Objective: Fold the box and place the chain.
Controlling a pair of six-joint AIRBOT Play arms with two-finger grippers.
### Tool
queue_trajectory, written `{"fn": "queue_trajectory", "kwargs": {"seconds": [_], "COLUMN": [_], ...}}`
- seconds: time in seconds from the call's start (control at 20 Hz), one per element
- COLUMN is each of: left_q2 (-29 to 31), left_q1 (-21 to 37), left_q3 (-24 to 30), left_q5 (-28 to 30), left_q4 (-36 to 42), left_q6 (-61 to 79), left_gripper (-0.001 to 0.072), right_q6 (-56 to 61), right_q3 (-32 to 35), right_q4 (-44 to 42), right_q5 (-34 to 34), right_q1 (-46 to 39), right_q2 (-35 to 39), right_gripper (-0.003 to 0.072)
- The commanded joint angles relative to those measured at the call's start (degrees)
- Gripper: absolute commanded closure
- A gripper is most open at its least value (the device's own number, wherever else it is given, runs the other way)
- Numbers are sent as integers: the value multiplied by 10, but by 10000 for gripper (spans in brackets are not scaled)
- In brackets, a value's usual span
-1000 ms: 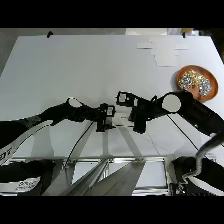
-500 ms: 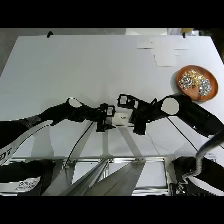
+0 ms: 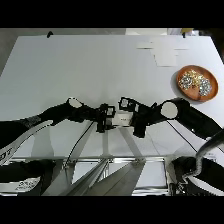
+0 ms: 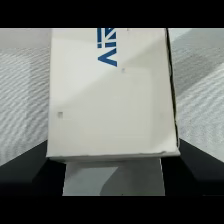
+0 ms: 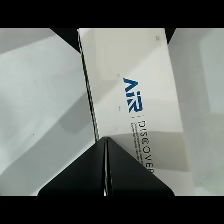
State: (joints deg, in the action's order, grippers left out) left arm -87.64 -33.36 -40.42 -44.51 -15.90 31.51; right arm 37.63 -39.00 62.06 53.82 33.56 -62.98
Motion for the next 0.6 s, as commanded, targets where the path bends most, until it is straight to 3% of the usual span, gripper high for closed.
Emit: {"fn": "queue_trajectory", "kwargs": {"seconds": [0.0, 0.55], "left_q2": [0, 0], "left_q1": [1, 1], "left_q3": [0, 0], "left_q5": [1, 1], "left_q4": [0, 0], "left_q6": [0, 0], "left_gripper": [699, 699], "right_q6": [0, 0], "right_q3": [19, 19], "right_q4": [4, 4], "right_q5": [-9, -21], "right_q1": [1, 1], "right_q2": [-1, -1], "right_gripper": [670, 670]}}
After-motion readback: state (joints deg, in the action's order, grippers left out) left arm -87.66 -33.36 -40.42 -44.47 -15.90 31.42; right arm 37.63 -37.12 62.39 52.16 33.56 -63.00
